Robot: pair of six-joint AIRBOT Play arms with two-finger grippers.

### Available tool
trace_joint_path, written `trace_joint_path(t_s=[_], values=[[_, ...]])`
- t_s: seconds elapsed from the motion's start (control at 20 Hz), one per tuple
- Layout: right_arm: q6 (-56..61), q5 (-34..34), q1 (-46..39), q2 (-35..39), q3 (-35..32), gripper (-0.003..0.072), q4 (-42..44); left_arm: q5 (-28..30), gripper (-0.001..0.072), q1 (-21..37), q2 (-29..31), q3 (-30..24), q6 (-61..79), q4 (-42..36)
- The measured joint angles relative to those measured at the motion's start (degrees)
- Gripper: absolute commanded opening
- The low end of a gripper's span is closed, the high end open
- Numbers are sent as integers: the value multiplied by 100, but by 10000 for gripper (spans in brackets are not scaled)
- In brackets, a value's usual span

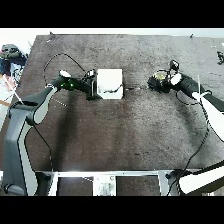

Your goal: Fold the box and place the chain.

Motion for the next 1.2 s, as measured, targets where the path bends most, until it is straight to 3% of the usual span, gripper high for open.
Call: trace_joint_path(t_s=[0.05,0.1,0.2,0.3,0.55,0.85,1.2], values=[[2,-114,13,-52,-2,306,52,0,447,0,0,0,0,0],[2,-210,28,-107,-2,111,90,0,447,0,0,0,0,0],[11,-356,48,-199,-2,88,142,0,447,0,0,0,0,0],[13,-470,52,-258,-4,10,170,0,447,0,0,0,0,0],[-186,-442,308,111,-4,9,260,-2,447,0,0,0,0,0],[-656,-356,1137,1574,-2,9,258,0,447,0,0,0,0,0],[-785,-1340,2267,2500,116,9,74,0,447,0,0,0,0,0]])
